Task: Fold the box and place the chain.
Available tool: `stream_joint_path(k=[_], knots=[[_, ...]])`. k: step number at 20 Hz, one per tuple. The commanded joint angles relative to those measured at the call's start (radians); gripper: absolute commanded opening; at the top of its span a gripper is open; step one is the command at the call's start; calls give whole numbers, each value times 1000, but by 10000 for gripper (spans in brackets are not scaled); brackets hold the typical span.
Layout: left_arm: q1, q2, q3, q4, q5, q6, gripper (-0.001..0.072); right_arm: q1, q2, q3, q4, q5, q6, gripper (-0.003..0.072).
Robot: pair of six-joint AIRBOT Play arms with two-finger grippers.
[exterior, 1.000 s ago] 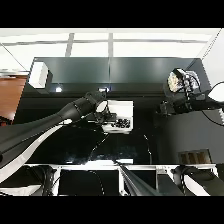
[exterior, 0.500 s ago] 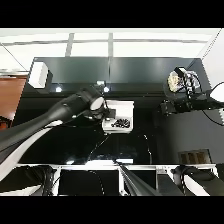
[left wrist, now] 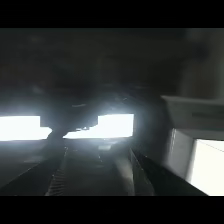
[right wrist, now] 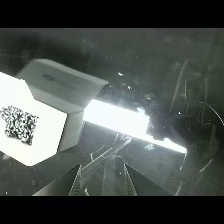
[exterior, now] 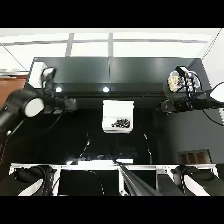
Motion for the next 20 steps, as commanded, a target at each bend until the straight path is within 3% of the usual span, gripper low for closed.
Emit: stream_joint_path(k=[1, 2, 3, 5, 7, 9, 11, 15, 20], knots=[[209, 83, -302, -833, 179, 996, 479, 0, 1, 1, 1, -18, 35, 324], [215, 63, -332, -978, 79, 1384, 664, 0, 1, 1, 1, -16, 41, 324], [204, 45, -343, -1036, 37, 1569, 719, 0, 1, 1, 0, -13, 47, 323], [163, 24, -337, -1036, 48, 1845, 719, 0, 1, 1, 0, -9, 59, 323], [125, 6, -323, -980, 91, 1952, 718, 0, 1, 1, 0, -11, 66, 323], [69, -46, -275, -848, 9, 2046, 719, 0, 1, 1, 1, -10, 80, 323], [45, -141, -229, -875, 24, 2179, 719, 0, 1, 1, 1, -12, 89, 323], [47, -327, -90, -876, 8, 2218, 717, 0, 1, 1, 1, -17, 93, 323], [31, -422, -30, -843, 2, 2218, 717, 0, 1, 1, 0, -18, 107, 323]])
